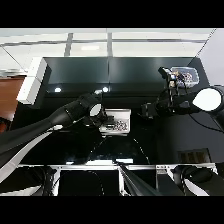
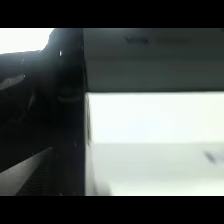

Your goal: Fold the box and place the chain.

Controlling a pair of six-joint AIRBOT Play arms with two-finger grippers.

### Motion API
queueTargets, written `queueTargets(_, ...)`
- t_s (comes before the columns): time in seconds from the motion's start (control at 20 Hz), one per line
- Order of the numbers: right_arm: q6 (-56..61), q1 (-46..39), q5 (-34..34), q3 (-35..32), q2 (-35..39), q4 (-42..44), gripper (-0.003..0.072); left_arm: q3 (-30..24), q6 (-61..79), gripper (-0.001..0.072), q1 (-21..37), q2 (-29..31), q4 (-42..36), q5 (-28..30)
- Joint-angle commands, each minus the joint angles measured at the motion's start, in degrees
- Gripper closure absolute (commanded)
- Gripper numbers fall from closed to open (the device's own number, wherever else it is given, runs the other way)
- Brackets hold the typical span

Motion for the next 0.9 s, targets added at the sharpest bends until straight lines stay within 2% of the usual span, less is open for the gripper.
queueTargets(0.0, -0.2, 0.4, -0.4, 0.0, 0.3, -0.9, 0.0290, 1.4, 2.3, 0.0055, -0.1, 4.4, 3.3, -4.2)
queueTargets(0.1, -0.1, 0.4, -0.9, 0.0, 0.3, -1.7, 0.0290, 0.7, 2.6, 0.0055, 0.0, 10.4, 10.6, -7.8)
queueTargets(0.2, -0.1, 0.4, -1.1, 0.0, 0.3, -2.6, 0.0290, -3.6, 2.2, 0.0055, 1.5, 17.8, 20.8, -11.0)
queueTargets(0.25, -0.1, 0.4, -1.1, 0.0, 0.3, -2.8, 0.0290, -7.1, 1.7, 0.0055, 3.9, 21.1, 23.1, -11.9)
queueTargets(0.35, -0.1, 0.4, -1.2, 0.0, 0.3, -3.1, 0.0290, -16.1, 1.7, 0.0055, 13.0, 27.4, 20.4, -10.6)
queueTargets(0.45, -0.1, 0.4, -1.2, 0.0, 0.3, -3.0, 0.0290, -25.4, 7.8, 0.0056, 25.2, 31.6, 6.1, -1.9)
queueTargets(0.5, -0.1, 0.4, -1.2, 0.0, 0.3, -3.0, 0.0290, -29.5, 18.6, 0.0056, 31.3, 32.6, -6.1, 4.2)
queueTargets(0.55, -0.1, 0.4, -1.2, -0.1, 0.3, -3.0, 0.0290, -32.5, 33.5, 0.0059, 35.6, 32.7, -18.6, 8.3)
queueTargets(0.6, -0.1, 0.4, -1.2, -0.2, 0.3, -3.0, 0.0290, -34.4, 52.5, 0.0094, 39.0, 32.3, -30.8, 9.9)
queueTargets(0.65, -0.1, 0.4, -1.3, -0.5, 0.3, -3.0, 0.0290, -35.1, 70.9, 0.0093, 40.8, 31.6, -39.1, 8.8)
queueTargets(0.7, -0.1, 0.4, -1.4, -0.8, 0.3, -3.0, 0.0290, -35.1, 87.6, 0.0091, 41.1, 30.9, -43.6, 6.8)
queueTargets(0.75, -0.1, 0.4, -1.4, -0.9, 0.2, -3.0, 0.0290, -35.1, 98.5, 0.0075, 40.6, 30.4, -45.7, 6.4)
queueTargets(0.8, -0.1, 0.4, -1.4, -0.9, 0.2, -3.0, 0.0290, -35.1, 107.3, -0.0007, 39.6, 30.0, -46.7, 7.3)
queueTargets(0.85, -0.1, 0.4, -1.7, -0.9, 0.2, -3.0, 0.0290, -35.1, 113.3, -0.0004, 38.5, 29.8, -47.5, 8.9)
